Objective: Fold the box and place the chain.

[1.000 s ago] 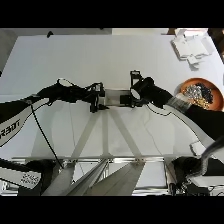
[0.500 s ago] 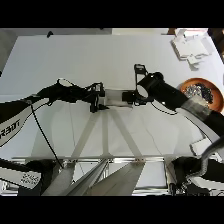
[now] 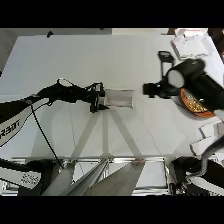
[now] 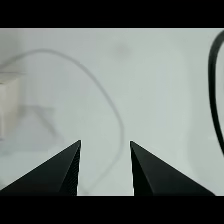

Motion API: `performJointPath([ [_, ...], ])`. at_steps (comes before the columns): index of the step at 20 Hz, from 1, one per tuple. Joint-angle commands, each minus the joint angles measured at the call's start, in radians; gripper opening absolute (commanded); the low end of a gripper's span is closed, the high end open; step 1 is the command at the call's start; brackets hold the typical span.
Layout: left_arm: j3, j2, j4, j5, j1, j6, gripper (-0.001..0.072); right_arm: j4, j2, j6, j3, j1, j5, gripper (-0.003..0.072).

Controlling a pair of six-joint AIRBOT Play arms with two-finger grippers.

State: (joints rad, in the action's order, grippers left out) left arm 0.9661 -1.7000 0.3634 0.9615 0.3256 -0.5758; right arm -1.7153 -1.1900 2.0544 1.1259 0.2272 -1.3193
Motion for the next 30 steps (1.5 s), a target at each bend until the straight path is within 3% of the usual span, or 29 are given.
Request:
performJointPath([
  [1,0.000,0.000,0.000,0.000,0.000,0.000,0.0342,-0.177,0.041,-0.177,0.000,-0.138,-0.164,0.0338],
  [3,0.000,0.000,0.000,0.000,0.000,0.000,0.0342,-0.251,0.042,-0.226,0.000,-0.223,-0.179,0.0338],
  [9,0.000,0.000,0.000,0.000,0.000,0.000,0.0342,-0.217,0.040,-0.358,-0.002,-0.558,-0.038,0.0344],
  [11,0.000,0.000,0.000,0.000,0.000,0.000,0.0342,-0.195,0.025,-0.407,-0.012,-0.658,0.002,0.0503],
  [12,0.000,0.000,0.000,0.000,0.000,0.000,0.0342,-0.163,0.004,-0.412,-0.013,-0.706,0.003,0.0533],
  [15,0.000,0.000,0.000,0.000,0.000,0.000,0.0342,-0.027,-0.074,-0.505,-0.018,-0.808,0.041,0.0533],
  [23,0.000,0.000,0.000,0.000,0.000,0.000,0.0342,0.049,-0.251,-0.546,-0.034,-0.821,0.193,0.0527],
  [30,0.000,0.000,0.000,0.000,0.000,0.000,0.0342,0.049,-0.375,-0.545,-0.035,-0.821,0.178,0.0522],
])
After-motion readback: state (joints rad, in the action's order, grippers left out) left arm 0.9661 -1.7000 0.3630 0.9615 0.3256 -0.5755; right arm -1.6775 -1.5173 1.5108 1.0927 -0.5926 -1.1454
